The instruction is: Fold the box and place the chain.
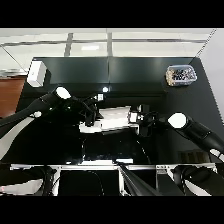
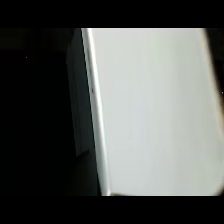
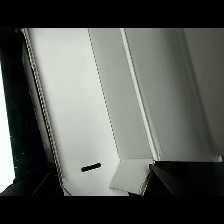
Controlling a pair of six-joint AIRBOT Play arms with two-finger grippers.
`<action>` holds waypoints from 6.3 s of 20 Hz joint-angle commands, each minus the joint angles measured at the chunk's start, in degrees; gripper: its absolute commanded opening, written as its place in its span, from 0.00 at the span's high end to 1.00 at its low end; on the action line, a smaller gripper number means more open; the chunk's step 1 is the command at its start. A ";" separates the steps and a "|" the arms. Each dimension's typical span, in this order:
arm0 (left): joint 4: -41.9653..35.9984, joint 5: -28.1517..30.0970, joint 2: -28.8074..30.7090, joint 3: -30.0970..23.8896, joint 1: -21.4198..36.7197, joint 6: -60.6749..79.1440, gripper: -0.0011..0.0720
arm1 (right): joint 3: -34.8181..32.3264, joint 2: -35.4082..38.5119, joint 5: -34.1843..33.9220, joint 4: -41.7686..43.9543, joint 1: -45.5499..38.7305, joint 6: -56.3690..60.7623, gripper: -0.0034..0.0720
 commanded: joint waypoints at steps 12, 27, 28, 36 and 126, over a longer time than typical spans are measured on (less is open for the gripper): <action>0.17 0.07 0.04 0.04 -0.02 0.07 0.95 | 0.98 -6.38 3.21 17.75 -5.86 -15.06 0.03; 0.20 0.20 0.04 0.04 -0.02 0.04 0.95 | 3.52 -12.68 8.50 9.51 -3.13 -11.56 0.03; 0.20 0.22 0.04 0.04 -0.02 0.04 0.95 | 3.41 -12.90 8.61 9.42 -3.37 -11.52 0.03; 0.20 0.20 0.04 0.04 -0.02 0.04 0.95 | 3.37 -15.43 8.07 9.49 -4.17 -12.48 0.03; 4.28 11.26 16.79 -15.65 4.31 8.59 0.02 | 3.85 -16.31 6.32 8.39 -2.62 -11.76 0.47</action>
